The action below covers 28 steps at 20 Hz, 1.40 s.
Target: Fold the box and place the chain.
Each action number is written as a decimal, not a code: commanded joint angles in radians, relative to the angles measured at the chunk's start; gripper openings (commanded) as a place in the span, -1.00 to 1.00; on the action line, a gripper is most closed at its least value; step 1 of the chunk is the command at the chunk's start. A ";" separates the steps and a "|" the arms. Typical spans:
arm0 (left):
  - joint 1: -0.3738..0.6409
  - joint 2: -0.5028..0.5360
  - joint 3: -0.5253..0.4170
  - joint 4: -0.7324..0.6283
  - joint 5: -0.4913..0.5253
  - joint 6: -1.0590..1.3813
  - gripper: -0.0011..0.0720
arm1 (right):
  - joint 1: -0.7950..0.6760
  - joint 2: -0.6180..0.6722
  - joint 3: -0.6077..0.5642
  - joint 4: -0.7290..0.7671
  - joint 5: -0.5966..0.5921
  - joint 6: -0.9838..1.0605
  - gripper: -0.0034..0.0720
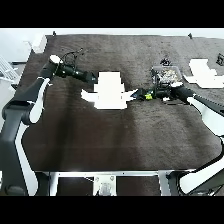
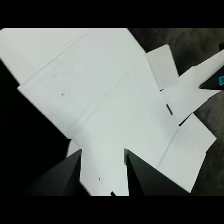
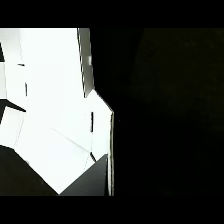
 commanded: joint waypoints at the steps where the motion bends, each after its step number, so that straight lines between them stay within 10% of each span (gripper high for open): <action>1: 0.008 0.011 0.003 0.092 0.040 -0.044 -0.08 | 0.000 -0.001 0.001 0.000 0.002 0.000 -0.88; 28: -0.002 -0.133 0.003 -0.193 -0.014 0.040 0.02 | 0.001 -0.001 0.001 0.000 0.002 -0.001 -0.88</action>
